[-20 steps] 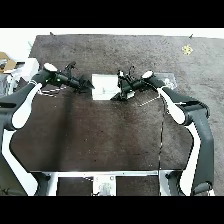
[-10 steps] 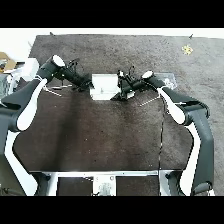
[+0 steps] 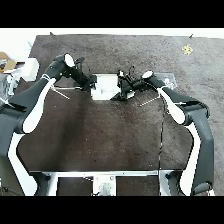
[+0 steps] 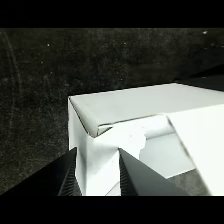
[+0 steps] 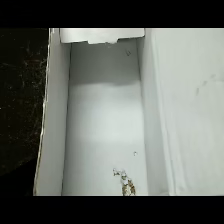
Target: Fold the box and place the chain.
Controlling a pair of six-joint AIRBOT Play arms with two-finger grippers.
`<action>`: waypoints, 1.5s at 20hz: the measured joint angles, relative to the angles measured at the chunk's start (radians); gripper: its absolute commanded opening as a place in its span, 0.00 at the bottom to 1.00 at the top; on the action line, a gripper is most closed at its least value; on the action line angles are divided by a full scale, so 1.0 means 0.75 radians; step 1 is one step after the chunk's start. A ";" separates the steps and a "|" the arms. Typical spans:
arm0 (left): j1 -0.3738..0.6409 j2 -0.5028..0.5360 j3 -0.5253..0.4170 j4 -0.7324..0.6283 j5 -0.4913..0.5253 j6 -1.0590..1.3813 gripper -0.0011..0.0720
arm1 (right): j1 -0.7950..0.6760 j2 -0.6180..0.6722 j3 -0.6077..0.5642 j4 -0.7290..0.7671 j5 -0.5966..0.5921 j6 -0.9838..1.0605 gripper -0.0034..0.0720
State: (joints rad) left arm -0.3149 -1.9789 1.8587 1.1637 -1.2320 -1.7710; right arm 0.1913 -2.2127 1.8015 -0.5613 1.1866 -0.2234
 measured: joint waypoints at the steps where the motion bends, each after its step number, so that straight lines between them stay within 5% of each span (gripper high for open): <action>1: -0.011 0.000 0.007 0.023 0.002 -0.015 0.41 | 0.001 0.000 0.000 0.000 0.000 0.000 0.63; 15: -0.240 -0.074 0.143 0.583 -0.078 -0.340 0.41 | 0.001 0.000 0.000 0.000 0.000 -0.001 0.63; 28: -0.274 -0.180 0.242 0.716 -0.186 -0.475 0.33 | 0.000 0.000 0.000 0.000 -0.001 0.000 0.63; 30: -0.274 -0.189 0.242 0.717 -0.183 -0.482 0.16 | 0.000 0.000 0.000 0.000 -0.001 0.000 0.63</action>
State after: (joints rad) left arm -0.5201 -2.1204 2.0399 1.7016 -1.3689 -2.1326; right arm 0.1913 -2.2127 1.8015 -0.5613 1.1862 -0.2234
